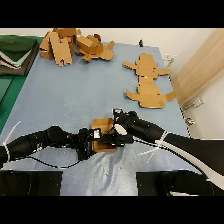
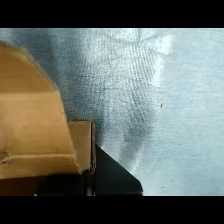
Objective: Fold the box.
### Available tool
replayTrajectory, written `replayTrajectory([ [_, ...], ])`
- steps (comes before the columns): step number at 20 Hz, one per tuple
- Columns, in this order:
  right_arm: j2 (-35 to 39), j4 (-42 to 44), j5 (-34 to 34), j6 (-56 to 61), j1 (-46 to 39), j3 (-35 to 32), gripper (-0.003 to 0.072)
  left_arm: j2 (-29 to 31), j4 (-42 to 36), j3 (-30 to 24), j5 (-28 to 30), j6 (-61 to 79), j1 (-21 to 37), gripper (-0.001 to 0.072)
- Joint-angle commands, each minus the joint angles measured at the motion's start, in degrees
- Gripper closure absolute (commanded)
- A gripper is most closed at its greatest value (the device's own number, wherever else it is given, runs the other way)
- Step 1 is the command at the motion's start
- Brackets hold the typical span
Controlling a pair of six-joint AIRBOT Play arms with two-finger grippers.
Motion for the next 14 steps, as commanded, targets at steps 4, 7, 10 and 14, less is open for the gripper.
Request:
replayTrajectory([
  [4,0.0,1.1,-0.7,0.5,0.0,0.0,0.0501,0.0,0.1,-0.1,-0.1,-0.2,0.0,0.0242],
  [7,0.7,3.6,-0.5,0.4,0.0,0.0,0.0314,0.0,0.1,-0.1,-0.1,-0.2,0.0,0.0243],
  [10,3.8,3.9,0.6,0.5,0.0,0.5,0.0314,0.0,0.1,-0.1,-0.2,-0.2,0.0,0.0243],
  [14,10.1,3.4,4.7,1.7,-0.1,1.3,0.0314,0.0,0.1,-0.1,-0.2,-0.2,0.0,0.0243],
])
